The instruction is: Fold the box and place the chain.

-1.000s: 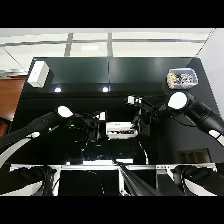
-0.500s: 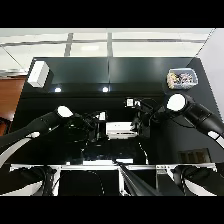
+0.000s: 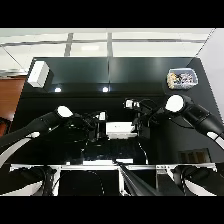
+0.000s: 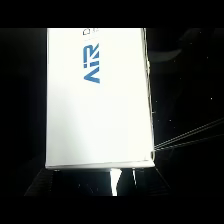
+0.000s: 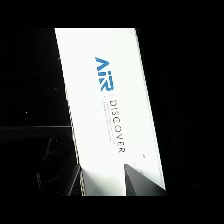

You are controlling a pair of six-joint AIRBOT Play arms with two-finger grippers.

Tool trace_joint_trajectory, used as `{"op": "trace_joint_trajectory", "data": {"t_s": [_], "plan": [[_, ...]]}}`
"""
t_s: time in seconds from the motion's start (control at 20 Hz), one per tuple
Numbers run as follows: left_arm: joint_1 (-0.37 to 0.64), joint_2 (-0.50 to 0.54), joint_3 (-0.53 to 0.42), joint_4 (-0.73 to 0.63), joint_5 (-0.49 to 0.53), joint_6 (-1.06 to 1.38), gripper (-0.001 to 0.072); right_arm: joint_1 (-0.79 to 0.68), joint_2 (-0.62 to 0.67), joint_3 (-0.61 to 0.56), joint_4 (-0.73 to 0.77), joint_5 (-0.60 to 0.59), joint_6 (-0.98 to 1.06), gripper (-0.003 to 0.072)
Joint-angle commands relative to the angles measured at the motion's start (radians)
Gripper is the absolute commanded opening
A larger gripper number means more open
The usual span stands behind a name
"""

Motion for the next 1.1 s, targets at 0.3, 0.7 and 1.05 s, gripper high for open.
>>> {"op": "trace_joint_trajectory", "data": {"t_s": [0.3,0.7,1.05], "plan": [[-0.001,-0.001,0.001,0.0,0.001,0.0,0.0442,0.037,0.019,0.01,-0.047,-0.007,0.154,0.0334],[0.0,-0.001,0.001,0.0,0.005,0.0,0.0442,-0.068,0.066,0.019,0.001,0.342,0.563,0.0011],[0.0,-0.001,0.001,0.0,0.001,0.0,0.0442,-0.117,0.066,-0.26,0.697,-0.005,0.446,0.0005]]}}
